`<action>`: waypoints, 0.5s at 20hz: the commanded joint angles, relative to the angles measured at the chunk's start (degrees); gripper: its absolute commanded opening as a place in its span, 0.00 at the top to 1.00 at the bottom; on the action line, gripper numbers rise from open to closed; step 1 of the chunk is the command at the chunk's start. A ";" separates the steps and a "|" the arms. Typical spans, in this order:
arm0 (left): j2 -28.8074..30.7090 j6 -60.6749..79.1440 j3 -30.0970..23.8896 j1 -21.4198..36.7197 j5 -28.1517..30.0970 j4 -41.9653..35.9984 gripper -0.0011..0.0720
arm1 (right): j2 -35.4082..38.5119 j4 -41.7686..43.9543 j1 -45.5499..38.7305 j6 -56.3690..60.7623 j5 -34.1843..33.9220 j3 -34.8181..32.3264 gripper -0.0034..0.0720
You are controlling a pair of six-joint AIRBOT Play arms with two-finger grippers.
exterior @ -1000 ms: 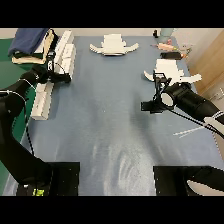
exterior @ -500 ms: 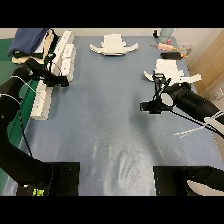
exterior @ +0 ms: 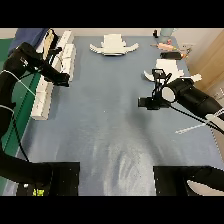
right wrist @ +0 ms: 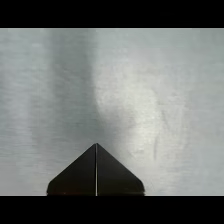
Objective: Fold the box.
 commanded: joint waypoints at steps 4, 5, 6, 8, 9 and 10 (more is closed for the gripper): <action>16.33 -3.61 -14.62 -11.89 5.07 -0.39 0.97 | -0.11 4.46 -0.02 -0.81 0.57 6.47 0.95; 19.41 -4.59 -18.03 -13.88 6.82 -0.39 0.97 | -0.22 4.50 -0.02 -0.79 0.07 6.69 0.95; 21.94 -5.68 -20.81 -15.69 8.09 -0.42 0.97 | -0.22 5.20 -0.02 -0.76 -0.24 6.69 0.95; 26.29 -8.57 -25.29 -18.73 9.18 -0.35 0.97 | -0.22 8.04 -0.02 -0.76 -0.17 6.69 0.95; 28.06 -9.99 -27.12 -19.82 9.42 -0.37 0.97 | -0.22 9.53 -0.02 -0.76 0.07 6.69 0.95; 29.44 -10.84 -28.52 -20.61 9.79 -0.35 0.97 | -0.22 9.81 -0.02 -0.76 0.11 6.69 0.95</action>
